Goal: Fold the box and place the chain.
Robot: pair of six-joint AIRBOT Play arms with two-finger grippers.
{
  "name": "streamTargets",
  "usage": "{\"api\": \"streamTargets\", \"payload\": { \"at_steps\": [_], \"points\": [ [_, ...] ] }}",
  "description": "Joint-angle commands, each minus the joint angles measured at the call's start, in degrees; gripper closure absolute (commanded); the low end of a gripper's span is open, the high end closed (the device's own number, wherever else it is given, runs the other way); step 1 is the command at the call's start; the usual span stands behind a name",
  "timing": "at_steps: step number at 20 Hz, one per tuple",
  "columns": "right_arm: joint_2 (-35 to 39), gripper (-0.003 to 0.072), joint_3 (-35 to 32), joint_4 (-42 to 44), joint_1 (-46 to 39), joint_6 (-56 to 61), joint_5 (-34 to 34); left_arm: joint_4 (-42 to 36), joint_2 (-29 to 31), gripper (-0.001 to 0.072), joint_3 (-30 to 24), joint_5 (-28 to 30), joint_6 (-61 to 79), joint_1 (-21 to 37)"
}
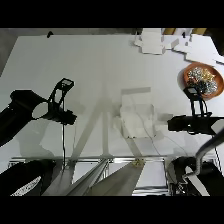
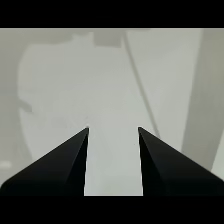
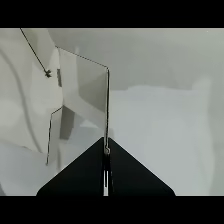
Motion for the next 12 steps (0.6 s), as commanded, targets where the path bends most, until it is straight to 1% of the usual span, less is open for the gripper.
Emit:
{"api": "streamTargets", "payload": {
  "at_steps": [1,2,3,4,5,6,8,9,10,12],
  "points": [
    [0.59,0.0664,-0.87,0.72,2.27,0.28,-1.2,-0.17,-0.04,0.0361,-0.04,10.51,0.07,-0.11],
    [0.59,0.0664,-0.87,1.05,2.27,0.26,-1.2,-0.28,-0.15,0.0357,-0.04,13.9,0.07,-0.09],
    [0.59,0.0664,-0.87,1.4,2.27,0.26,-1.22,-0.26,-0.42,0.0314,-0.04,16.44,0.07,0.0],
    [0.59,0.0664,-0.87,1.81,2.29,0.24,-1.25,-0.26,-0.85,0.0182,-0.04,17.86,0.24,0.02],
    [0.59,0.0664,-0.87,2.1,2.29,0.24,-1.22,-0.04,-1.38,0.0101,-0.04,17.97,0.24,0.02],
    [0.59,0.0664,-0.87,2.21,2.27,0.24,-1.2,0.04,-2.05,0.0075,-0.07,17.07,0.57,0.09],
    [0.59,0.0664,-0.87,2.45,2.27,0.24,-1.27,-2.99,-3.89,0.0077,-0.04,14.88,8.37,0.11],
    [0.59,0.0664,-0.87,2.71,2.27,0.22,-1.29,-6.91,-5.09,0.0077,-0.04,15.08,13.64,0.11],
    [0.59,0.0664,-0.87,3.1,2.27,0.22,-1.29,-12.33,-6.32,0.0077,-0.04,15.98,20.39,0.11],
    [0.59,0.0664,-0.87,4.59,2.27,0.22,-1.29,-27.67,-9.16,0.0077,0.02,19.89,36.04,0.22]
  ]
}}
